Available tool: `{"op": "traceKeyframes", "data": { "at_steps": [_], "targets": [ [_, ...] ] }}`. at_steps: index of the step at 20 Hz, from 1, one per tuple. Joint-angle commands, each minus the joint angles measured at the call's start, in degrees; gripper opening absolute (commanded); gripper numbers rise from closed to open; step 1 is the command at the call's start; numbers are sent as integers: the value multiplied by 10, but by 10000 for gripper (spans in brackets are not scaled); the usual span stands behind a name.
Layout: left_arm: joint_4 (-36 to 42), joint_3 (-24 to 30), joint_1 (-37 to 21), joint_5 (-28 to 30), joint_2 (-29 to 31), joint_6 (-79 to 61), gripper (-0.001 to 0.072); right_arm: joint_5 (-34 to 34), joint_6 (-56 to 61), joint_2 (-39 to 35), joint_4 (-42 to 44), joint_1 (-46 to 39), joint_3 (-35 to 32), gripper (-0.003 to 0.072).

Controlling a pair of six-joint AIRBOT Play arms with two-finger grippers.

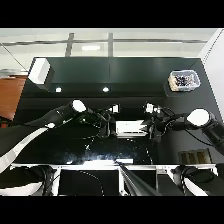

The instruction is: Fold the box and place the chain.

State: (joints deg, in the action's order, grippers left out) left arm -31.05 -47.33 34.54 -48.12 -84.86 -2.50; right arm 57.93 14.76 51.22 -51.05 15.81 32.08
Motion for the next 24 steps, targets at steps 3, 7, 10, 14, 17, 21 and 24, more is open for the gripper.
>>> {"op": "traceKeyframes", "data": {
  "at_steps": [3, 7, 10, 14, 17, 21, 24],
  "targets": [
    [0, 0, 0, 0, 0, 0, 500, -1, 8, 1, 0, 0, -5, 227],
    [0, 0, 0, 0, 0, 0, 500, -2, 9, 2, 0, 0, -7, 227],
    [0, 0, 0, 0, 0, 0, 500, -4, 9, 2, 0, 0, -17, 226],
    [0, 0, 0, 0, 0, 0, 500, -8, 14, 2, 0, 0, -34, 226],
    [0, 0, 0, 0, 0, 0, 500, -22, 31, 1, 8, 0, -33, 226],
    [0, 0, 0, 0, 0, 0, 500, 16, 104, -2, 13, -2, -4, 227],
    [0, 0, 0, 0, 0, 0, 500, 59, 154, -3, 13, -2, 25, 227]
  ]
}}
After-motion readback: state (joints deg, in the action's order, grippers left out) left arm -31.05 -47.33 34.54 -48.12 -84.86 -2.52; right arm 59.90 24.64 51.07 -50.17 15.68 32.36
